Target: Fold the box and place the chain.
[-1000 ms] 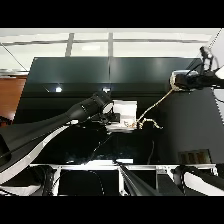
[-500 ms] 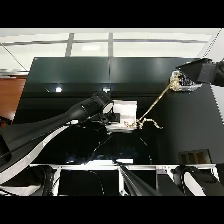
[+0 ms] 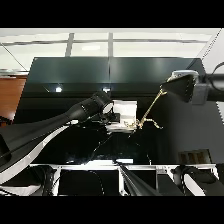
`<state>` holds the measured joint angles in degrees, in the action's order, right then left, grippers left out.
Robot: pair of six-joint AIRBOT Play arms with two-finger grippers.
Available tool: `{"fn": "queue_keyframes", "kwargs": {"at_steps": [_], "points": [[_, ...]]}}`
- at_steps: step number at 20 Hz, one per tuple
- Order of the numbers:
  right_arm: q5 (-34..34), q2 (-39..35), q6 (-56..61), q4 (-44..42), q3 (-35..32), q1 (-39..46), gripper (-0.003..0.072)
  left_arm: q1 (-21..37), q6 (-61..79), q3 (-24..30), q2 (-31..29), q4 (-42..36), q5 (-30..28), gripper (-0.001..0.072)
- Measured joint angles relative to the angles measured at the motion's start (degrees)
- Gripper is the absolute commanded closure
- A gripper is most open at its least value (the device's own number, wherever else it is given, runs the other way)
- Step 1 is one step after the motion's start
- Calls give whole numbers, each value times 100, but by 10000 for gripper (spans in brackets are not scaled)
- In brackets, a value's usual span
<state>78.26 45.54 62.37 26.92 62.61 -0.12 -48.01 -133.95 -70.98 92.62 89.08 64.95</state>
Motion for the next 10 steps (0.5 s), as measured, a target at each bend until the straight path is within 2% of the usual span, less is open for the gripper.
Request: {"fn": "queue_keyframes", "kwargs": {"at_steps": [2,5,10], "points": [[-138,2,72,28,-326,-221,661,0,0,0,0,0,2,677],[-754,98,280,55,-815,-608,661,-2,0,0,0,0,2,677],[-1357,678,514,72,-1121,-1071,661,0,0,0,0,0,7,677]]}}
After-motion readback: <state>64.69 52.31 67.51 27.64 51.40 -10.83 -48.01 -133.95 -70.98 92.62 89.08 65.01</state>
